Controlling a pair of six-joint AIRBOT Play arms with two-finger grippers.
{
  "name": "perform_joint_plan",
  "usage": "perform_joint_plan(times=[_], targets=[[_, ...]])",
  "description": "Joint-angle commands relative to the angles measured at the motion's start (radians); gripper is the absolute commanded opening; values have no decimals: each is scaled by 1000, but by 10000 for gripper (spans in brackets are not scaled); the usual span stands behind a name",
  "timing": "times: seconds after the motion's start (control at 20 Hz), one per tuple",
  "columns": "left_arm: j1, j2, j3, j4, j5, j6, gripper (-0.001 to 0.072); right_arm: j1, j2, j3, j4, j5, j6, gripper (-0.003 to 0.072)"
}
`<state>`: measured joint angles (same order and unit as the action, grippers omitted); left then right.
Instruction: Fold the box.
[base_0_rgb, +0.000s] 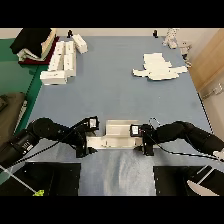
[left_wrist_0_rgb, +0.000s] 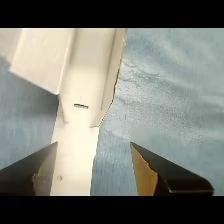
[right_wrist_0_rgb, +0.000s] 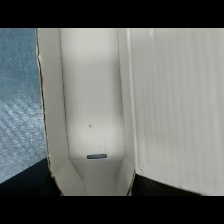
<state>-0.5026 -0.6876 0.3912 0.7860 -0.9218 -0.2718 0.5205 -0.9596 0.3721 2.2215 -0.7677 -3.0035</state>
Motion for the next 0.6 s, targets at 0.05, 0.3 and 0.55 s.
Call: perform_joint_plan(times=[0.05, 0.3, 0.55], targets=[[-3, -87, -37, -99, 113, 188, 687, 0, 1, 1, 0, 0, 0, 515], [-3, -167, -37, -220, 156, 382, 595, 0, 1, 1, 0, 0, 0, 515], [-16, -180, -36, -249, 154, 421, 124, 0, 1, 0, 0, 0, 0, 515]])
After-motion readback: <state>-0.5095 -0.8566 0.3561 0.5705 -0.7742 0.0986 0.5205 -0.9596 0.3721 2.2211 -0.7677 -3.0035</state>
